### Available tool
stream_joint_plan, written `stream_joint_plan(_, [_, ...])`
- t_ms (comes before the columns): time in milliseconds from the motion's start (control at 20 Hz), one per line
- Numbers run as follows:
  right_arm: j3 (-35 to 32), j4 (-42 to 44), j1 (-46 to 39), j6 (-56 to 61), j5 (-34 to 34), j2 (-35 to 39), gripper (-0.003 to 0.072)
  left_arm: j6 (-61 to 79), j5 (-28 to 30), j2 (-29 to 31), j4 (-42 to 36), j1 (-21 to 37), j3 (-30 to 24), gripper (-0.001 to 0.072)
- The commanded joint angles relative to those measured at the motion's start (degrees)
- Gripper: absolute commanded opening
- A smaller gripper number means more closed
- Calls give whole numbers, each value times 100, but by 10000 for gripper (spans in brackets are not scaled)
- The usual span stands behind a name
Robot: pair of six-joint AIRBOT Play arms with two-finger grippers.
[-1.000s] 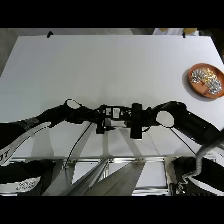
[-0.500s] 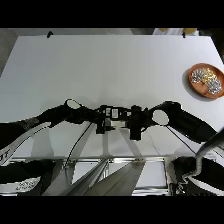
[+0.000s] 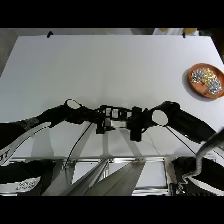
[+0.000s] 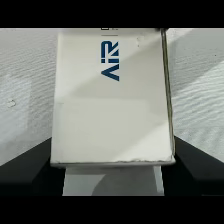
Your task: Fold the box and place the chain.
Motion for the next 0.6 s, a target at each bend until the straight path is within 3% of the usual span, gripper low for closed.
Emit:
stream_joint_plan(0, [13,-417,-328,798,-81,566,19,17,-2,4,9,2,4,132])
stream_joint_plan(250, [-44,-1008,-2107,2640,1257,970,18,15,-2,4,9,2,7,132])
stream_joint_plan(400, [-437,-1665,-3058,3838,1381,973,18,15,-9,4,9,2,4,132])
stream_joint_plan(550, [-743,-1801,-3633,4404,1655,973,18,17,-4,4,9,2,7,132])
